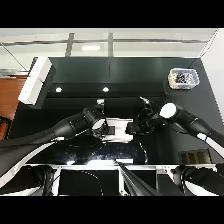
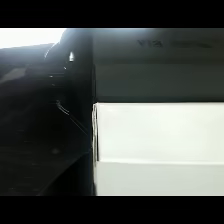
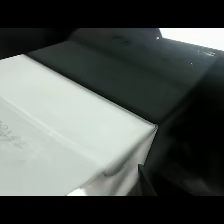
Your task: Fold the box and place the chain.
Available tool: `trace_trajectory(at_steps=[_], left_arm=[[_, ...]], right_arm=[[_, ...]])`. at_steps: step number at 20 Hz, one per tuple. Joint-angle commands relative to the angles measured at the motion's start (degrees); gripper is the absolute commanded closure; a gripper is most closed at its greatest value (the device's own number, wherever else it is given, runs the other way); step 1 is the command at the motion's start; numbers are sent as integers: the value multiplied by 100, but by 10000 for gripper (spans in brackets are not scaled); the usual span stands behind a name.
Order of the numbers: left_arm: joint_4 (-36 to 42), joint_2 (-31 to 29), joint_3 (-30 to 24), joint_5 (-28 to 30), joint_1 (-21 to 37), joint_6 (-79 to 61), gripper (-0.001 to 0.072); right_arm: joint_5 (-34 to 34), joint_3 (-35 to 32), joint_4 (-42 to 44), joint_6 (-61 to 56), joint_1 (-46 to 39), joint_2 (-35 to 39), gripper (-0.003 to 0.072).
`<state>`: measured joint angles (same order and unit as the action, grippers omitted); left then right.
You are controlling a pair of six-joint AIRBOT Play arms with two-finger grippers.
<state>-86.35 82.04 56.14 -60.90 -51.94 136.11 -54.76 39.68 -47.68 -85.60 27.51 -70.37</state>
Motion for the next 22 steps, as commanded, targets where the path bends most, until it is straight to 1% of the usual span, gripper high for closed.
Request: trace_trajectory(at_steps=[1,3,4,7,9,10,11,18,22], left_arm=[[2,4,0,-20,2,-4,680],[2,4,0,-11,2,-4,680],[2,4,0,17,2,-4,680],[2,4,0,44,2,-4,680],[2,4,0,44,2,-4,680],[2,4,0,44,2,-4,680],[2,4,0,46,2,-4,680],[0,4,-2,85,2,-4,680],[0,4,-2,83,2,-4,680]], right_arm=[[74,407,-1613,-1611,752,7,196],[31,605,-2424,-2496,1106,7,196],[20,656,-2658,-2850,1193,7,196],[35,675,-3093,-3635,1346,7,196],[-70,688,-3425,-4041,1493,2,197],[-205,734,-3580,-4159,1582,-17,222],[-337,791,-3661,-4166,1668,-59,371],[-476,839,-3637,-4693,1762,-140,371],[-459,868,-3458,-4706,1788,-214,371]])
